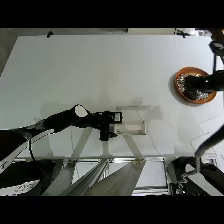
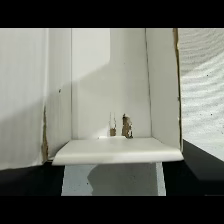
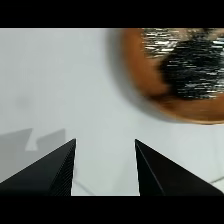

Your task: Fold the box and place the chain.

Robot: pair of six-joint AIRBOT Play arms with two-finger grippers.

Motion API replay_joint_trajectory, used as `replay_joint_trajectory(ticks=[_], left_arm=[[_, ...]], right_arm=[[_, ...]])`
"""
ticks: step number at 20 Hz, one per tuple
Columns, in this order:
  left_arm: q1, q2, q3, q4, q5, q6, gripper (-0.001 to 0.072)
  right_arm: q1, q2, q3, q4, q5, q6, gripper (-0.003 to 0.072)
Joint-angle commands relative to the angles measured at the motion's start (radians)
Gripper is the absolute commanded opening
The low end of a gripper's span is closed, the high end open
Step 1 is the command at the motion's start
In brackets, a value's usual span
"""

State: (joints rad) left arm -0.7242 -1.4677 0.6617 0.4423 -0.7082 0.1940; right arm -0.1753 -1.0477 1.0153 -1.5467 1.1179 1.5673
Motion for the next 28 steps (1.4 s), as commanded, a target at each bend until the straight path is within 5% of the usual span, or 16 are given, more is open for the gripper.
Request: replay_joint_trajectory(ticks=[1, 8, 15, 17, 19, 28], left_arm=[[-0.001, 0.000, 0.000, 0.000, 0.000, 0.000, 0.0150], [-0.001, 0.000, 0.000, 0.000, 0.000, 0.000, 0.0150], [-0.001, 0.000, 0.000, 0.000, 0.001, 0.000, 0.0150], [-0.001, 0.000, 0.000, 0.000, 0.000, 0.000, 0.0150], [-0.001, 0.000, 0.000, 0.000, 0.000, 0.000, 0.0150], [-0.001, 0.000, 0.000, 0.000, 0.001, 0.000, 0.0150]], right_arm=[[-0.247, -0.161, 0.015, 0.007, -0.077, -0.160, 0.0413], [-0.247, -0.416, 0.016, 0.015, -0.282, -0.241, 0.0413], [-0.188, -0.496, 0.017, 0.065, -0.304, -0.267, 0.0406], [-0.188, -0.498, 0.017, 0.066, -0.288, -0.267, 0.0305], [-0.188, -0.495, 0.017, 0.066, -0.261, -0.267, 0.0026], [-0.188, -0.280, 0.028, 0.067, -0.222, -0.267, 0.0006]])
